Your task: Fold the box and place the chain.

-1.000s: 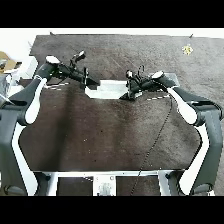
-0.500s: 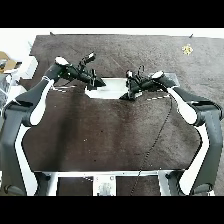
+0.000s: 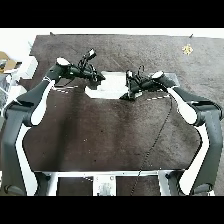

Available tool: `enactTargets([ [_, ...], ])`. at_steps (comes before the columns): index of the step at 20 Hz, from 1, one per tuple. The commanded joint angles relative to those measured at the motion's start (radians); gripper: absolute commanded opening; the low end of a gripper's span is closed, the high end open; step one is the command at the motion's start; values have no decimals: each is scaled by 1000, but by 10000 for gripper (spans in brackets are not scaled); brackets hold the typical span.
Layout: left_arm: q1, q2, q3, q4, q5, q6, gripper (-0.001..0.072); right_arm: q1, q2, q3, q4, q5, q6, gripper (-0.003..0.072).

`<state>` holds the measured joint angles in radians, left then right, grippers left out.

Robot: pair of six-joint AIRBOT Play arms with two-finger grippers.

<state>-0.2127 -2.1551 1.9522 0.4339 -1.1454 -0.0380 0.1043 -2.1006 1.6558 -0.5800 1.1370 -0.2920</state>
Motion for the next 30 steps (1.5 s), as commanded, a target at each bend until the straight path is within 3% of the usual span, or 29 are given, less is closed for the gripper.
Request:
enactTargets([
  [1, 0, -30, 0, 2, 84, 1, 11, 0, 0, 0, 0, 0, 0, 385],
  [16, 1, -81, 6, 97, 63, -14, 11, 0, 0, 0, 0, 0, 0, 385],
  [22, 9, -11, 53, 103, 50, -14, 11, 0, 0, 0, 0, 0, 0, 386],
  [24, 28, 38, 52, 119, -7, -15, 11, 0, 0, 0, 0, 0, 0, 385],
  [27, 50, 67, 55, 183, -183, -12, 12, 0, 0, 0, 0, 0, 0, 385],
  [28, 47, 65, 54, 241, -243, 9, 52, 0, 0, 0, 0, 0, 0, 385],
  [29, 38, 62, 50, 307, -285, 40, 412, 0, 0, 0, 0, 0, 0, 386],
  [30, 31, 59, 40, 361, -277, 39, 640, 0, 0, 0, 0, 0, 0, 385],
])
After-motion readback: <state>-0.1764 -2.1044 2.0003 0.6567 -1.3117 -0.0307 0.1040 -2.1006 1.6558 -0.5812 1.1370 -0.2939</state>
